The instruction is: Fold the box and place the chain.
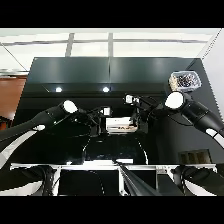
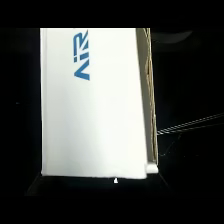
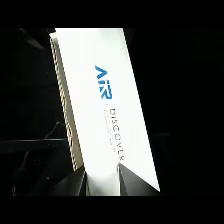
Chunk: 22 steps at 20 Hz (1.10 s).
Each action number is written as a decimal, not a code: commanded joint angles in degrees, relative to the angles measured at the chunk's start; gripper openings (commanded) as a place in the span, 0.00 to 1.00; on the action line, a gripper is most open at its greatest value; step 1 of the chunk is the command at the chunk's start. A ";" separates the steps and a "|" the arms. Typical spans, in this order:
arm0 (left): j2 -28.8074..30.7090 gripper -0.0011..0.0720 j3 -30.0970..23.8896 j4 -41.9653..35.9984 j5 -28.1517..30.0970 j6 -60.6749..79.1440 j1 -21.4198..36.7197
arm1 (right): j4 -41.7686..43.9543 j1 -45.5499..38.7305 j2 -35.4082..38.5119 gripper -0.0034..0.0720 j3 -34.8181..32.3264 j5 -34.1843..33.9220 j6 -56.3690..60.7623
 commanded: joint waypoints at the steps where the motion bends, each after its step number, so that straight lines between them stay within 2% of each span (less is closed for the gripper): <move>1: -0.04 0.52 0.00 0.00 -0.04 0.00 0.00 | -0.13 0.46 -0.04 0.32 -1.22 0.57 0.15; 2: -0.04 0.52 0.00 0.00 -0.04 0.00 -0.02 | 0.07 0.50 -0.04 0.35 -1.36 0.59 0.17; 3: -0.04 0.52 0.00 0.00 -0.04 0.00 0.00 | 0.09 0.55 -0.04 0.46 -1.36 0.52 0.22; 18: -0.04 0.52 0.00 0.00 -0.04 0.00 -0.02 | 1.18 0.55 0.09 0.45 -2.51 -2.43 1.88; 22: -0.04 0.52 0.00 0.00 -0.04 0.00 0.00 | 1.18 -1.09 3.82 0.45 0.24 3.04 11.34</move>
